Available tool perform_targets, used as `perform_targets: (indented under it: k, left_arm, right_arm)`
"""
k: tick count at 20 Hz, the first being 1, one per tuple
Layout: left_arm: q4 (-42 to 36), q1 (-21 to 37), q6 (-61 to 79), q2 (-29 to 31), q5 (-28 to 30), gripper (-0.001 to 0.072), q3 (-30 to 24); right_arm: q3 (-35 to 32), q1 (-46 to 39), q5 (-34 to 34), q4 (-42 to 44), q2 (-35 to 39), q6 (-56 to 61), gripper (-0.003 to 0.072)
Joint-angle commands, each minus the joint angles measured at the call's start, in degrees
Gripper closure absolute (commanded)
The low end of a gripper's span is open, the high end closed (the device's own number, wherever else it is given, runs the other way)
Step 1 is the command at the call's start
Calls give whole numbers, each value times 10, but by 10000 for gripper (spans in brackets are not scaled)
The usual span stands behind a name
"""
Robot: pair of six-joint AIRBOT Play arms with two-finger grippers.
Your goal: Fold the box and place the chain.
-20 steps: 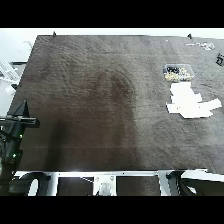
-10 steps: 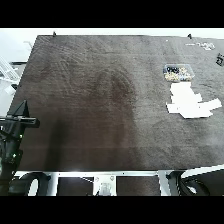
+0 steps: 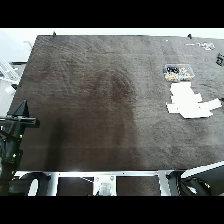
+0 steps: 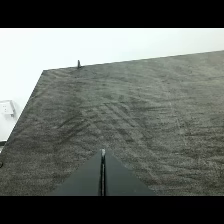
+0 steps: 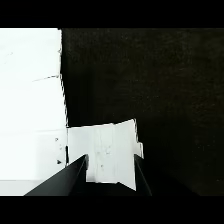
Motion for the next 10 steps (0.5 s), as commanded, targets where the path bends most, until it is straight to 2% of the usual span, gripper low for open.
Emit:
perform_targets:
  k: [1,10]
  left_arm:
    - [0,0,0,0,0,690,0]
    - [0,0,0,0,0,690,0]
  right_arm:
    - [3,2,-19,-30,-7,-4,344]
    - [3,14,-14,-44,-21,-21,344]
